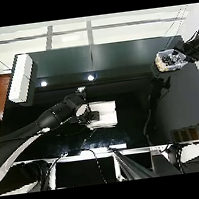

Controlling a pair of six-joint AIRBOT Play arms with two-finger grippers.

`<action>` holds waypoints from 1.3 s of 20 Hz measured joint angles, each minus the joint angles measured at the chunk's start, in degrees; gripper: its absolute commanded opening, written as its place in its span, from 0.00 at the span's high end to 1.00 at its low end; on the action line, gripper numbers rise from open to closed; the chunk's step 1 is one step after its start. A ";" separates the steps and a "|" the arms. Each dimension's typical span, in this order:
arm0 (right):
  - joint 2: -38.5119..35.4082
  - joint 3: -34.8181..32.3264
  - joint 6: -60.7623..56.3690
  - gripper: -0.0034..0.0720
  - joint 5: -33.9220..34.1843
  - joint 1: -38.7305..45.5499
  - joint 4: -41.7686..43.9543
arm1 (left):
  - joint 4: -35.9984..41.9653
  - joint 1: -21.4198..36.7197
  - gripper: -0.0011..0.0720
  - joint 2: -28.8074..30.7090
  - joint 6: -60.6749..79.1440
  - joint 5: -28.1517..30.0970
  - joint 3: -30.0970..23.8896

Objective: Fold the box and place the chain.

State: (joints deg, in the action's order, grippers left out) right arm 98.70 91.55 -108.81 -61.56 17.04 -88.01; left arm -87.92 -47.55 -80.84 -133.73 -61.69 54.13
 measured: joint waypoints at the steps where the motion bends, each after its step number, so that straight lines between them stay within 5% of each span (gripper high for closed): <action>1: 1.22 1.07 -0.09 0.16 0.09 0.33 0.31 | 0.00 0.00 0.95 0.00 0.02 0.00 0.02; 19: 9.90 4.66 -1.75 0.17 8.20 0.68 -1.18 | 0.13 0.00 0.94 0.00 -0.02 -0.13 0.00; 20: 10.01 4.68 -1.88 0.25 8.00 0.68 -1.18 | 0.15 0.00 0.95 0.00 -0.02 -0.13 0.02; 22: 10.25 4.66 -2.54 0.78 6.60 0.81 -1.66 | 0.24 0.00 0.95 0.00 -0.04 -0.13 0.00; 23: 10.23 4.72 -2.82 0.93 6.56 0.87 -1.79 | 0.28 0.00 0.95 -0.02 -0.07 -0.15 0.02; 26: 10.32 5.46 -2.10 0.93 4.09 1.05 -1.27 | 0.33 0.00 0.94 0.00 -0.09 -0.15 0.02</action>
State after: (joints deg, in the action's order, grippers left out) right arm 109.01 97.01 -110.91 -57.47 18.09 -89.27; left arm -87.59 -47.55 -80.84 -133.82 -61.84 54.15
